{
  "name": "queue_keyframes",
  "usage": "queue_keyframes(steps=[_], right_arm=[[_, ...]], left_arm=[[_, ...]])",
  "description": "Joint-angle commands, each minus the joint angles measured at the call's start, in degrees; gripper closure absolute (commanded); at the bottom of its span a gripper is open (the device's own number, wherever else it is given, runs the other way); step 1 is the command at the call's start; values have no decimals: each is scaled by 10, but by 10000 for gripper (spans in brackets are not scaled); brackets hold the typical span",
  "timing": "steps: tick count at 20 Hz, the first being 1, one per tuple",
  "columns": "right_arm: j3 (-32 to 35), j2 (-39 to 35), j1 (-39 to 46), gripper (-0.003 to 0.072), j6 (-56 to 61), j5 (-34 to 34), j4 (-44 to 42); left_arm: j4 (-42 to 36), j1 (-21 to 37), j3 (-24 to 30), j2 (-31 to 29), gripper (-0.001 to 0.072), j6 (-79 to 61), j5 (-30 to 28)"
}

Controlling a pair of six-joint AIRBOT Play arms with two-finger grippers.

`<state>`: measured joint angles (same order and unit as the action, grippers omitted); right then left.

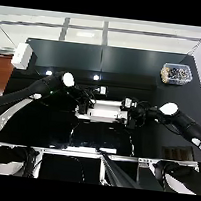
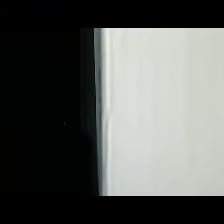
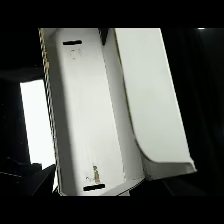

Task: Fold the box and place the chain.

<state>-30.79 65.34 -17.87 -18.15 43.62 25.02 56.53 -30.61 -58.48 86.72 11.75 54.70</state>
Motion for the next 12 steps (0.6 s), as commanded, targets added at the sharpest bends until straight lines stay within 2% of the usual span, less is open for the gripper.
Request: queue_keyframes(steps=[1, 12], right_arm=[[0, 10, 0, -21, -8, 14, -9], [0, 45, -17, -19, -33, 16, 23]], left_arm=[[0, 0, 0, 0, 683, 0, 0], [0, 0, 0, 0, 683, 0, 0]])
